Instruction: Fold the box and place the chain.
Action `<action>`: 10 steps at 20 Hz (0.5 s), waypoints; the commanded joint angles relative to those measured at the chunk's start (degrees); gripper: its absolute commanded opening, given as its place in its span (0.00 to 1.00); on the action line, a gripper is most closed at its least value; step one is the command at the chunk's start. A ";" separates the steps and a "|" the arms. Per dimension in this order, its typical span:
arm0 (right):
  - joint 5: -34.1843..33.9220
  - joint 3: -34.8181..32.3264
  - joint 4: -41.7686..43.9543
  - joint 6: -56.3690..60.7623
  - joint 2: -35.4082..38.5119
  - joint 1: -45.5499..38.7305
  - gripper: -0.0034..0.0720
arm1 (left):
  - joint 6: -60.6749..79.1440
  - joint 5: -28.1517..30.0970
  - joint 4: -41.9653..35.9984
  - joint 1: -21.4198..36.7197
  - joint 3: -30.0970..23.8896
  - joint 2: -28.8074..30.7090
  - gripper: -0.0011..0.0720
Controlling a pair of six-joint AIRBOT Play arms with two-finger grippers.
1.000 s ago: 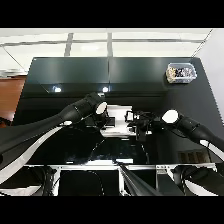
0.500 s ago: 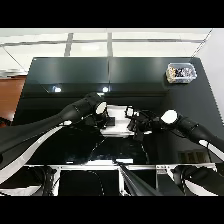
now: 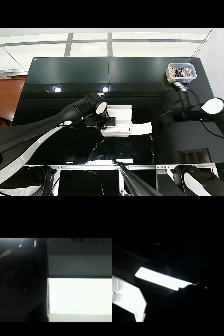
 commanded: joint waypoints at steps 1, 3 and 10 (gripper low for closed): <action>-0.44 -7.37 11.85 8.07 -2.45 -11.13 0.06 | 0.00 -0.52 0.00 0.26 0.04 -0.02 0.05; 0.31 -9.97 13.73 8.07 -6.88 -9.40 0.06 | 0.02 -0.63 0.02 0.35 0.04 -0.02 0.05; -1.05 -10.19 31.85 -2.82 -14.49 6.80 0.06 | 0.02 -0.66 0.02 0.35 0.04 -0.02 0.05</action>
